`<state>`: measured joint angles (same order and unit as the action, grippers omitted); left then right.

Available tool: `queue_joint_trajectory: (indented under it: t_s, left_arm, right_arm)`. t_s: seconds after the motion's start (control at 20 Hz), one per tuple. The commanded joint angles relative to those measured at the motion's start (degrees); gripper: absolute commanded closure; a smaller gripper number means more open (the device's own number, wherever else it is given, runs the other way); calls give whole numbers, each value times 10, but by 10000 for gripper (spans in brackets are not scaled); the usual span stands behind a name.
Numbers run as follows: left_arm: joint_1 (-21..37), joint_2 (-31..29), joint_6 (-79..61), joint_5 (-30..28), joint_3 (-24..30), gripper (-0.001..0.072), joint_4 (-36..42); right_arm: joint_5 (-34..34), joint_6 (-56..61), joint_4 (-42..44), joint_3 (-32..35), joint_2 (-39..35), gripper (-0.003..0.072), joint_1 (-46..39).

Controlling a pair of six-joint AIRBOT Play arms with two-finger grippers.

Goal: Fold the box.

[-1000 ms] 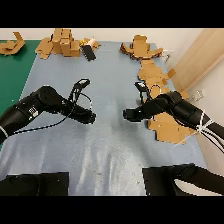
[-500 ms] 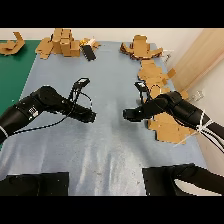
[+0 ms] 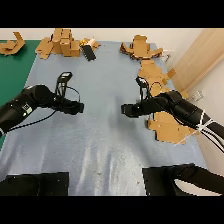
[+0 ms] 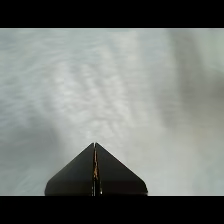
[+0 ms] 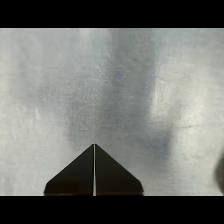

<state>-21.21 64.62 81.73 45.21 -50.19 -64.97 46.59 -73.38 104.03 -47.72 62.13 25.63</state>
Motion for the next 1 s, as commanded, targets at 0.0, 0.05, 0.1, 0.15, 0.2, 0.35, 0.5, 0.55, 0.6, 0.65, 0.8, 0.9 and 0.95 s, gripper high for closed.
queue_joint_trajectory:
  t_s: [0.0,0.05,0.1,0.15,0.2,0.35,0.5,0.55,0.6,0.65,0.8,0.9,0.95]
  left_arm:
    - [62,0,53,45,0,694,-49]
    - [76,0,53,58,0,694,-50]
    - [87,0,53,66,0,694,-50]
    - [93,-1,54,67,3,694,-50]
    - [97,-3,56,64,9,694,-50]
    - [105,-15,68,52,43,694,-61]
    - [106,-51,68,42,99,694,-63]
    - [106,-68,68,41,116,694,-62]
    - [106,-86,68,41,130,694,-62]
    - [106,-105,68,41,141,694,-62]
    - [106,-147,68,61,153,694,-56]
    - [106,-157,68,70,153,694,-43]
    - [106,-157,68,70,153,694,-31]
  right_arm:
    - [-16,21,-12,-9,1,556,-15]
    - [-14,30,-12,-14,1,510,-32]
    - [-5,29,-7,-22,1,511,-53]
    - [9,29,-3,-29,1,510,-72]
    - [26,29,-3,-38,1,508,-92]
    - [75,16,-17,-56,0,337,-155]
    - [136,-35,-18,-61,-1,256,-233]
    - [156,-55,-19,-61,-1,239,-262]
    - [171,-70,-23,-62,-1,239,-290]
    - [183,-77,-34,-64,-1,221,-322]
    - [201,-95,-80,-82,-1,221,-432]
    - [224,-103,-127,-101,-1,165,-501]
    - [242,-104,-161,-108,-1,162,-531]
